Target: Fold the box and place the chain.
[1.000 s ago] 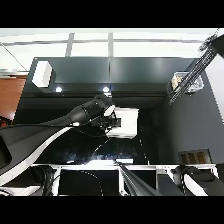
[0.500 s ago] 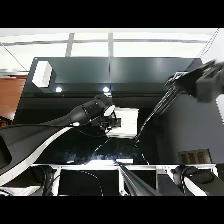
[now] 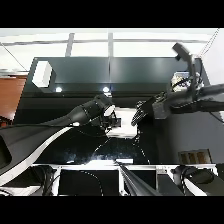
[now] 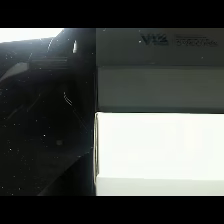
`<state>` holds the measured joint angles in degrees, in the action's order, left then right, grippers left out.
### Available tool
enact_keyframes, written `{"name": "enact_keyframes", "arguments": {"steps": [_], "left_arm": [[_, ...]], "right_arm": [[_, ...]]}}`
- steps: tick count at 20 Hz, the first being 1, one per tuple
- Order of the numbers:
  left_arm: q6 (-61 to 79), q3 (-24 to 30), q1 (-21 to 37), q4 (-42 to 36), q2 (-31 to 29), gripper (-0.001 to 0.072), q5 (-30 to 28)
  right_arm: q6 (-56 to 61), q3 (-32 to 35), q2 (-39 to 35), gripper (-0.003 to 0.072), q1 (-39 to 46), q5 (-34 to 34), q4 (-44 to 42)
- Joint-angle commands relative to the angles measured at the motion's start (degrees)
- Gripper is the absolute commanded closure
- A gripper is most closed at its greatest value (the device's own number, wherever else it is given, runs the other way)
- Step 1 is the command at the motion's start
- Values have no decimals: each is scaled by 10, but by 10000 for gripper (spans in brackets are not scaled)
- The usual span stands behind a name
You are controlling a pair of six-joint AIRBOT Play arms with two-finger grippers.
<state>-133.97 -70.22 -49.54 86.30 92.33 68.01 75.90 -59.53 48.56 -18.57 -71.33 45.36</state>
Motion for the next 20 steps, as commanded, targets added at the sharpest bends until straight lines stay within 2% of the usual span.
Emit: {"name": "enact_keyframes", "arguments": {"steps": [1, 5, 8, 9, 10, 11, 14, 15, 17, 18, 20], "left_arm": [[0, 0, 0, 0, 0, 679, 0], [0, 0, 0, 0, 0, 679, 0], [0, 0, 0, 0, 0, 679, 0], [0, 0, 0, 0, 0, 679, 0], [0, 0, 0, 0, 0, 679, 0], [0, 0, 0, 0, 0, 679, 0], [0, 0, 0, 0, 0, 679, 0], [0, 0, 0, 0, 0, 679, 0], [0, 0, 0, 0, 0, 679, 0], [0, 0, 0, 0, 0, 679, -1], [0, 0, 0, 0, 0, 679, 0]], "right_arm": [[-8, 67, 5, 670, -5, 61, -13], [-8, 131, 31, 670, -19, 99, -16], [-8, 150, 54, 667, -48, 129, -16], [-7, 150, 60, 608, -52, 136, -16], [-8, 149, 61, 405, -50, 140, -14], [-8, 143, 59, 328, -37, 127, 2], [-30, 122, 34, 328, 51, 32, 94], [-44, 125, 23, 328, 85, -6, 148], [-83, 169, 2, 328, 139, -40, 186], [-111, 208, -7, 329, 156, -23, 162], [-181, 295, -10, 328, 159, 58, 68]]}}
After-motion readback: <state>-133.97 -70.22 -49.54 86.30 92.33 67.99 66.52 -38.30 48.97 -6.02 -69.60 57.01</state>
